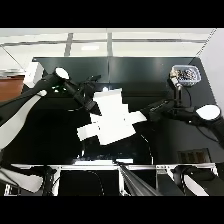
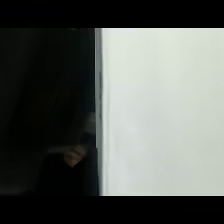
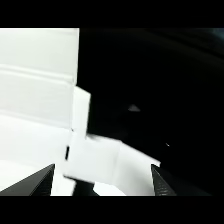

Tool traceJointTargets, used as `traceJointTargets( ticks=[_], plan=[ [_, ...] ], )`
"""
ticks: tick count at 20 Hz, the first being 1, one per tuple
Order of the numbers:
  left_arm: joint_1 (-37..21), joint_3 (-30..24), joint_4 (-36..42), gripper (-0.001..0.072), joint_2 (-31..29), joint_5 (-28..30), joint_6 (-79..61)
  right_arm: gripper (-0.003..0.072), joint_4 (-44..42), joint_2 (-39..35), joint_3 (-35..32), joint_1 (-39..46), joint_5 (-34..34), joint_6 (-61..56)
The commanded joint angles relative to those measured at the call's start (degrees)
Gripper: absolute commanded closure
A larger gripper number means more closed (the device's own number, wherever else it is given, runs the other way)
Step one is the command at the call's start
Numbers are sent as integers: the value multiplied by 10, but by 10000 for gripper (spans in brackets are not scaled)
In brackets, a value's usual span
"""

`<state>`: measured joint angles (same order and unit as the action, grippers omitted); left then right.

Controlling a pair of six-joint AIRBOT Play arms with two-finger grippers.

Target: Fold the box and place the chain.

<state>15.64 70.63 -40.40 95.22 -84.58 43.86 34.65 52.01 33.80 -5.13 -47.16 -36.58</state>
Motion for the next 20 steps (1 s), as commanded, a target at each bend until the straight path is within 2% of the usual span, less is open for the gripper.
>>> traceJointTargets(
  ticks=[1,3,4,7,11,14,20],
  plan=[
    [20,-108,-12,682,-134,171,-175,6,133,0,54,18,-118,-1],
    [34,-167,-1,682,-186,253,-305,6,136,0,54,18,-152,0],
    [43,-182,4,682,-193,271,-350,6,136,0,54,16,-170,7],
    [72,-186,3,682,-172,272,-413,6,155,1,45,-18,-181,98],
    [108,-186,-2,682,-135,299,-461,6,157,1,9,-89,-101,208],
    [119,-186,-18,682,-115,322,-458,6,208,1,-16,-137,-45,231],
    [119,-186,-18,682,-100,319,-450,6,219,20,-45,-158,-21,254]
  ],
)
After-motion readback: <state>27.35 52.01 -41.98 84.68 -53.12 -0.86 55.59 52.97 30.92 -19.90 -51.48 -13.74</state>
